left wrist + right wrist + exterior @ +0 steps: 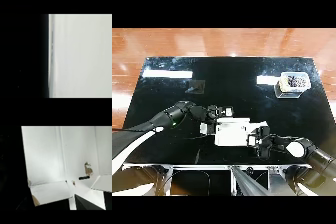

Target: Fold the box and place the chain.

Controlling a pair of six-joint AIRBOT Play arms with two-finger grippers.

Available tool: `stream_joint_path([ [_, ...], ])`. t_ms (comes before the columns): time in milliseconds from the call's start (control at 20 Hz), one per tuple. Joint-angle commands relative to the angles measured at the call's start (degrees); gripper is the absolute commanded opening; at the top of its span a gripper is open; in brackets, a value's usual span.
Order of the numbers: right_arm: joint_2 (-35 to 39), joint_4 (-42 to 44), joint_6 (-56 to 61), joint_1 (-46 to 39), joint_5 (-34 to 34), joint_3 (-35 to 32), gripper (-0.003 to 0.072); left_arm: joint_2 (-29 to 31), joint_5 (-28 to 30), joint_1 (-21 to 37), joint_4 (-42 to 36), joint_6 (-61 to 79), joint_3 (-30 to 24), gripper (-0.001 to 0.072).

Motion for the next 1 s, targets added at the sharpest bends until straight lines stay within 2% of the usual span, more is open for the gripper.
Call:
stream_joint_path([
  [0,-0.9,2.2,-0.3,0.3,-3.0,0.0,0.0719,0.0,0.0,0.0,0.0,0.0,0.0,0.0019],
  [200,-1.5,2.6,-0.3,0.3,-7.1,-0.1,0.0720,0.0,0.0,0.0,0.0,0.0,0.0,0.0019],
  [750,-1.4,7.4,3.0,0.2,-8.3,0.5,0.0720,0.0,0.1,0.0,0.0,0.0,0.0,0.0019],
  [950,-1.3,7.5,3.3,0.2,-13.0,1.0,0.0720,0.0,0.1,0.0,0.0,0.0,0.0,0.0019],
])
